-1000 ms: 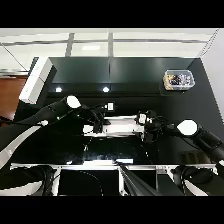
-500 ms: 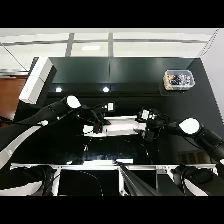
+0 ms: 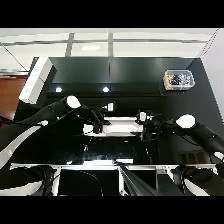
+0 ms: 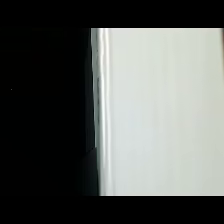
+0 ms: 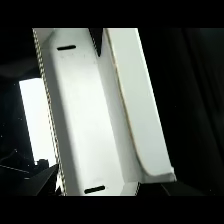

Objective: Fold the box and place the chain.

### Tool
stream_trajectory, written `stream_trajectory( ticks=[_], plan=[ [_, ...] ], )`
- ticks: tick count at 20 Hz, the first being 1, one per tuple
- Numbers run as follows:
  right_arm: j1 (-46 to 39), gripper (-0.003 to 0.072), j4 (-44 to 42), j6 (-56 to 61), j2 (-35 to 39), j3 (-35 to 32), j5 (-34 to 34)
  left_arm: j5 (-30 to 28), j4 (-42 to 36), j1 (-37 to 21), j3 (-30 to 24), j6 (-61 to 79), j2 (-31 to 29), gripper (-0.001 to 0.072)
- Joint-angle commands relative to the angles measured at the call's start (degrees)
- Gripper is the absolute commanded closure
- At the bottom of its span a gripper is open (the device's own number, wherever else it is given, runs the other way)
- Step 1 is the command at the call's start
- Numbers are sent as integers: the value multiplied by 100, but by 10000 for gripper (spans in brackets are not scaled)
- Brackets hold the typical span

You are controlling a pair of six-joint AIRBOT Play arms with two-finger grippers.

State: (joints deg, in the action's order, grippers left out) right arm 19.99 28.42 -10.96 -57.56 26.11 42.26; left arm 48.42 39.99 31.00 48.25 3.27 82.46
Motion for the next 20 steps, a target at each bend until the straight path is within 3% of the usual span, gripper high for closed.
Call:
stream_trajectory(
  ticks=[1, 10, 20],
  plan=[
    [0, 56, -138, -155, -247, 72, 313, -13, 0, 0, 2, -2, -4, 679],
    [0, 56, 221, -442, -940, 72, 398, -11, 0, -2, 2, -52, -4, 679],
    [0, 56, 162, -448, -1040, 72, 247, 31, 0, 0, 2, -74, -4, 679]
  ],
)
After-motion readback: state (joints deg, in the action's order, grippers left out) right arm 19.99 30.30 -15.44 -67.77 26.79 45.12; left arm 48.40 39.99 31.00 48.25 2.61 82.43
